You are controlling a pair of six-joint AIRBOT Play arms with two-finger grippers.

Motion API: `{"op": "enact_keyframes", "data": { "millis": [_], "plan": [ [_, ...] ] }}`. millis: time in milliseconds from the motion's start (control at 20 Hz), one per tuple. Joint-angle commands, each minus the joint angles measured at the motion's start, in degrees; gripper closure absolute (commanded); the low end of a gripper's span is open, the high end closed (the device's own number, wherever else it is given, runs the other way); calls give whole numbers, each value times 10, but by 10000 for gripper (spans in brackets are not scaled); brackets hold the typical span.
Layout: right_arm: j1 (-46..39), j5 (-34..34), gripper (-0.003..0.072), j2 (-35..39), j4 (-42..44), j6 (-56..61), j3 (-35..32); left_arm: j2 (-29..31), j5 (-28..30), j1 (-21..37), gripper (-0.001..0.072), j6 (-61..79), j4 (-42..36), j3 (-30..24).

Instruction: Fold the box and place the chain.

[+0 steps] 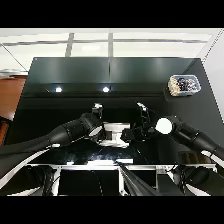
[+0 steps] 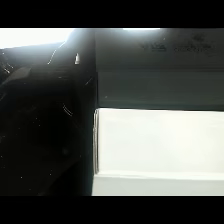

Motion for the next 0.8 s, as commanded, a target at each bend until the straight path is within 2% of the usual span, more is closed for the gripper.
{"op": "enact_keyframes", "data": {
  "millis": [0,50,200,250,500,650,750],
  "plan": [
    [19,-12,206,0,-65,86,8,0,0,0,678,0,1,0],
    [24,-12,264,0,-82,111,9,0,0,0,679,0,1,0],
    [44,-14,285,0,-117,164,12,0,2,0,678,0,1,0],
    [53,-14,323,0,-136,182,14,0,2,0,678,0,1,0],
    [92,6,323,-4,-225,276,50,0,0,0,678,0,1,0],
    [114,61,323,-20,-289,322,82,0,4,1,678,0,2,0],
    [121,88,323,-37,-296,324,100,0,5,1,678,0,3,0]
  ]
}}
